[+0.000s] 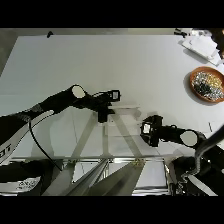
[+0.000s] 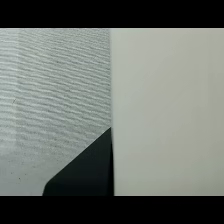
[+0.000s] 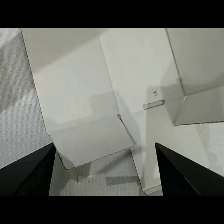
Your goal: Fold the box and place the chain.
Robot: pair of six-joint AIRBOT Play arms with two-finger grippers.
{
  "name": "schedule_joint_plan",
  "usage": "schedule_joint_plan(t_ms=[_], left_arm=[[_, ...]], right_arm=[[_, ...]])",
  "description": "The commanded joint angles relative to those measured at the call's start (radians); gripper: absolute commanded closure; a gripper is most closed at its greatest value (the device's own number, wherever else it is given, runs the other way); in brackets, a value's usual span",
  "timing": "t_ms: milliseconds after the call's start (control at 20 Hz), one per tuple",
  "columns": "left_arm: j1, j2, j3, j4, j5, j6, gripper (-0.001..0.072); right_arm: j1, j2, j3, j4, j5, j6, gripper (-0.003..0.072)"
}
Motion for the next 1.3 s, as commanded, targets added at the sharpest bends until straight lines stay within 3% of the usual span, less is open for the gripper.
schedule_joint_plan(t_ms=[0,550,850,1250], left_arm=[[-0.001,0.000,0.000,0.000,0.000,0.000,0.0697],[-0.001,0.000,0.000,0.000,0.000,0.000,0.0697],[-0.001,0.000,0.000,0.000,0.000,0.000,0.0697],[-0.001,0.000,0.000,0.000,0.000,0.000,0.0697]], right_arm=[[0.001,-0.026,0.000,0.052,-0.014,-0.036,-0.0015],[0.057,-0.042,0.001,0.154,-0.075,-0.115,-0.0009],[-0.032,0.082,0.003,0.164,-0.118,-0.120,-0.0004],[-0.040,0.022,0.013,0.477,-0.036,-0.511,0.0014]])
